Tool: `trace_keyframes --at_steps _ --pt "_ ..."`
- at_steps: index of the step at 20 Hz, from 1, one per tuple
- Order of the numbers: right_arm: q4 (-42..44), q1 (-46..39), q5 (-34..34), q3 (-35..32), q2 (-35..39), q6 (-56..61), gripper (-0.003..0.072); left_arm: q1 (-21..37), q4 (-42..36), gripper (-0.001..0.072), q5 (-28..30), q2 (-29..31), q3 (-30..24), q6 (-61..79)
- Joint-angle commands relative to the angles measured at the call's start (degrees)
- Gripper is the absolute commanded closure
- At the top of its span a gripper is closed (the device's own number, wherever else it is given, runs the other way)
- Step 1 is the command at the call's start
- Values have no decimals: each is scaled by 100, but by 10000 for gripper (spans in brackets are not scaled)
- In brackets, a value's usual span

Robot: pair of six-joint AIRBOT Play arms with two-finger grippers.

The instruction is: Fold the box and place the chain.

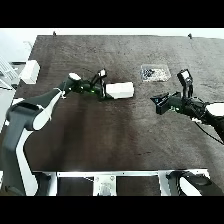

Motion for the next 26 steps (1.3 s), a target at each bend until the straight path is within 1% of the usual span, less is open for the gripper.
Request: trace_keyframes --at_steps 1,2,3,5,6,8,10,13,15,16,17,19,22,26 --pt "-4 -57 -13 -9 7 7 677 343 55 694 33 704 0 -697" --pt "-2 -94 -13 -9 7 9 677 511 192 694 240 997 0 -911" --pt "0 -127 -11 -9 7 9 677 710 415 694 603 1296 0 -1196" --pt "0 -155 -11 -9 4 9 677 1130 933 694 1506 1733 -2 -1958" --pt "0 -155 -11 -9 4 9 677 1368 1178 694 1932 1849 -4 -2439" --pt "2 -153 -13 -9 4 11 677 1818 1582 693 2437 1871 -94 -3375" --pt "2 -151 -13 -9 2 11 677 2186 1906 693 2826 1862 -490 -3917" --pt "2 -151 -13 -15 -17 11 677 2608 1923 692 3244 1812 -1211 -4207" --pt "4 -151 -15 -15 -17 11 677 2774 1923 693 3751 1810 -1615 -4284" --pt "7 -151 -22 -15 -20 9 677 2844 1923 693 3891 1784 -1725 -4343" --pt "13 -151 -37 -15 -20 11 677 2900 1928 693 3901 1738 -1749 -4409" --pt "160 -149 -35 -15 -20 9 677 2970 1904 693 3967 1596 -1751 -4505" --pt "267 -146 -37 -15 -22 9 677 2977 1858 691 4295 1379 -1749 -5023" --pt "267 -146 -37 -15 -24 11 677 2977 1884 689 4376 1143 -1751 -5001"
